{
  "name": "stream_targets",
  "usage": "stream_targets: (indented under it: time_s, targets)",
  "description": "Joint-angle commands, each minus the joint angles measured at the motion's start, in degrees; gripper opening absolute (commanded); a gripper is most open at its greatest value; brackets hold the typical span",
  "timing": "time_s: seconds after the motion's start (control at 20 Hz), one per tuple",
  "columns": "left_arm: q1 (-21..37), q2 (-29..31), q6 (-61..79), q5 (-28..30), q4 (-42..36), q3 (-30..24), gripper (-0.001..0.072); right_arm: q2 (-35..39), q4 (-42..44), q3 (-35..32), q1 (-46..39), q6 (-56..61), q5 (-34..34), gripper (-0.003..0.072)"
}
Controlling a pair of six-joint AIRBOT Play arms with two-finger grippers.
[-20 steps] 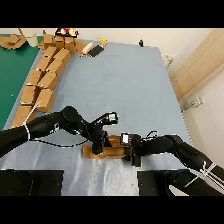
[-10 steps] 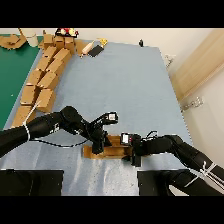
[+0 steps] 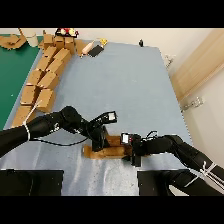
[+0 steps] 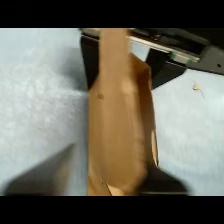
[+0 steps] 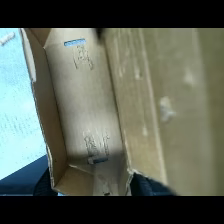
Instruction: Fold the box.
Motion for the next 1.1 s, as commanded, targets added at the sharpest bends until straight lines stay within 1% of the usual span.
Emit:
stream_targets:
  time_s: [0.0, 0.1, 0.2, 0.3, 0.35, 0.4, 0.45, 0.5, 0.55, 0.6, 0.65, 0.7, 0.75, 0.8, 0.85, 0.95, 1.0, 1.05]
  targets:
    - [0.13, 0.13, -2.38, 3.21, -0.17, 0.04, 0.0612, -0.02, 0.02, 0.07, -0.02, -0.02, -0.02, 0.0416]
    - [0.79, 0.85, -3.67, 2.54, 0.57, 0.11, 0.0612, -0.02, 0.00, 0.07, -0.02, -0.02, 0.00, 0.0416]
    - [1.86, 3.19, -10.54, 1.25, 4.98, 0.11, 0.0613, -0.02, 0.00, 0.07, -0.02, -0.02, -0.02, 0.0416]
    - [3.30, 7.04, -21.03, -1.64, 15.58, 0.11, 0.0613, -0.02, 0.02, 0.07, -0.02, -0.02, -0.02, 0.0416]
    - [4.02, 9.20, -28.22, -4.52, 21.94, 0.11, 0.0610, -0.02, 0.00, 0.07, -0.02, -0.02, 0.00, 0.0416]
    - [4.42, 10.97, -35.01, -8.57, 26.10, 0.11, 0.0533, -0.02, 0.00, 0.07, -0.02, -0.02, 0.00, 0.0416]
    - [4.55, 12.35, -41.86, -14.12, 28.06, 0.11, 0.0203, -0.02, 0.02, 0.07, -0.02, -0.02, 0.00, 0.0416]
    - [4.48, 13.07, -45.83, -19.21, 27.93, 0.09, 0.0009, -0.02, 0.02, 0.09, -0.02, -0.02, 0.00, 0.0416]
    - [3.91, 13.25, -50.36, -22.75, 26.43, -0.13, 0.0011, -0.02, 0.02, 0.07, -0.02, -0.02, 0.00, 0.0416]
    - [2.64, 13.16, -56.15, -24.22, 24.11, -0.44, 0.0011, -0.02, 0.02, 0.09, -0.02, -0.02, 0.00, 0.0416]
    - [0.83, 13.16, -59.08, -23.41, 21.49, -0.70, 0.0011, -0.02, 0.02, 0.09, -0.02, -0.02, 0.00, 0.0416]
    - [-1.53, 13.16, -59.82, -20.13, 17.57, -0.74, 0.0011, -0.02, 0.02, 0.09, -0.02, -0.02, 0.00, 0.0416]
    - [-3.67, 13.16, -59.76, -14.62, 12.55, -0.74, 0.0011, -0.02, 0.02, 0.09, -0.02, -0.02, 0.09, 0.0416]
    - [-5.62, 13.16, -58.73, -7.52, 7.45, -0.72, 0.0011, -0.02, 0.00, 0.09, -0.02, -0.02, 0.22, 0.0416]
    - [-6.73, 13.14, -58.29, -1.46, 4.92, -0.74, 0.0011, -0.02, 0.02, 0.09, -0.02, -0.02, 0.17, 0.0416]
    - [-6.62, 12.55, -59.12, 7.08, 4.61, -0.72, 0.0011, -0.02, 0.02, 0.09, -0.02, -0.02, 0.17, 0.0417]
    - [-6.01, 11.76, -59.23, 10.03, 4.09, -0.72, 0.0011, -0.02, 0.00, 0.09, -0.02, -0.02, 0.17, 0.0416]
    - [-5.42, 10.73, -59.23, 11.47, 3.52, -0.72, 0.0011, -0.02, -0.07, 0.09, -0.02, -0.02, 0.17, 0.0416]
